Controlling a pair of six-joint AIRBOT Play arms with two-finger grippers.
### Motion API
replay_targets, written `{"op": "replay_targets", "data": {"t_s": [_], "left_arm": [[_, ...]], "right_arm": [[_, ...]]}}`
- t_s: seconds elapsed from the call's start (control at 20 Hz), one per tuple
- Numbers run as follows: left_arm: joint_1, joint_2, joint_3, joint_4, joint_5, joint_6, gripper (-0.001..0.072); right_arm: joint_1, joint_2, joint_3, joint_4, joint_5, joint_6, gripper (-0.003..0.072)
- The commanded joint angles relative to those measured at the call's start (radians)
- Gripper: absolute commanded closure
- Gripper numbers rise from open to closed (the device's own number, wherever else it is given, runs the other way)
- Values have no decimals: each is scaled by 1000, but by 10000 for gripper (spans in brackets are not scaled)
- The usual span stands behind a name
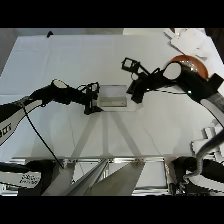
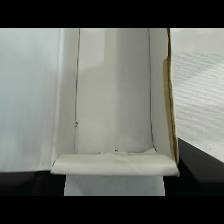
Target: Fold the box and place the chain.
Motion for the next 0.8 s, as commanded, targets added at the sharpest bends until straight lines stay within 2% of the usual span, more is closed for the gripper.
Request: {"op": "replay_targets", "data": {"t_s": [0.0,0.15,0.3,0.4,0.55,0.75], "left_arm": [[0,0,1,0,0,0,330],[0,0,1,0,0,0,330],[0,0,1,0,0,0,330],[0,0,1,0,0,0,330],[0,0,1,0,0,0,330],[0,0,1,0,0,0,330]], "right_arm": [[-54,41,0,-164,-19,284,673],[-133,40,-22,-308,-20,502,673],[-190,40,-101,-330,-14,560,672],[-212,40,-191,-287,-31,583,674],[-221,34,-320,-130,-90,575,675],[-221,23,-372,89,-128,486,675]]}}
